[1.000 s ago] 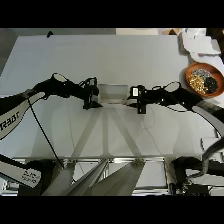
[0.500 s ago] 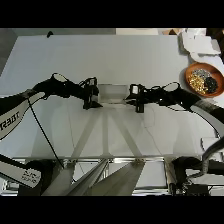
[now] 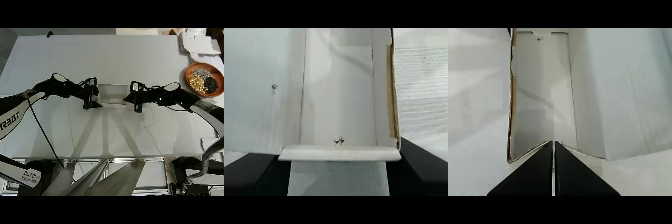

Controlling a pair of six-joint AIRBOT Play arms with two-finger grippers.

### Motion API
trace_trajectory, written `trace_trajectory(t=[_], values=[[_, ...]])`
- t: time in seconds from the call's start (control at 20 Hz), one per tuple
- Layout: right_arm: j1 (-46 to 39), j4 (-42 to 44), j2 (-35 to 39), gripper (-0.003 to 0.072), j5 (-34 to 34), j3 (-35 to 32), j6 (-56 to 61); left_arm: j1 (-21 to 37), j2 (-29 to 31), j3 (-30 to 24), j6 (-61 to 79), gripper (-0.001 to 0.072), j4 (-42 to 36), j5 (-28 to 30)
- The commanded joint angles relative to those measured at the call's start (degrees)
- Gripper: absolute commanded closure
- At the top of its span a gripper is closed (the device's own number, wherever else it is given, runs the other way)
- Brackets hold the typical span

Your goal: Fold the box and place the chain.

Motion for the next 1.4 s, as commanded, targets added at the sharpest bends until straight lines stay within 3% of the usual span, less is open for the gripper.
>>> trace_trajectory(t=[0.0,0.15,0.25,0.3,0.5,0.6,0.8,1.0,1.2,1.35], values=[[0.33,0.66,-0.04,0.0675,0.42,-0.02,0.02,0.0,0.02,0.02,0.0,0.0433,0.02,0.02],[1.14,1.9,-0.04,0.0665,0.31,-0.02,0.04,0.0,0.0,0.02,0.0,0.0433,0.0,0.02],[1.73,3.32,-0.26,0.0477,0.35,-0.02,0.26,0.0,0.02,0.02,0.0,0.0433,0.0,0.02],[1.84,4.02,-0.48,0.0446,0.26,-0.02,0.26,0.0,0.02,0.02,0.0,0.0433,0.02,0.02],[1.84,4.83,-1.01,0.0428,0.31,-0.02,0.24,0.0,0.0,0.02,0.0,0.0433,0.02,0.02],[1.84,4.83,-1.01,0.0433,0.31,-0.02,0.24,0.0,0.0,0.02,0.0,0.0433,0.0,0.02],[1.84,4.83,-0.98,0.0675,0.52,0.0,0.24,0.0,0.0,0.02,0.0,0.0433,0.0,0.02],[1.84,4.83,0.52,0.0675,0.9,-0.02,0.72,0.0,0.0,0.02,0.0,0.0433,0.0,0.02],[1.64,4.52,6.6,0.0676,2.36,-0.02,1.46,0.0,0.0,0.02,0.0,0.0433,0.02,0.02],[-0.07,0.44,12.61,0.0676,2.8,-0.02,12.7,0.0,0.0,0.02,0.0,0.0433,0.02,0.02]])
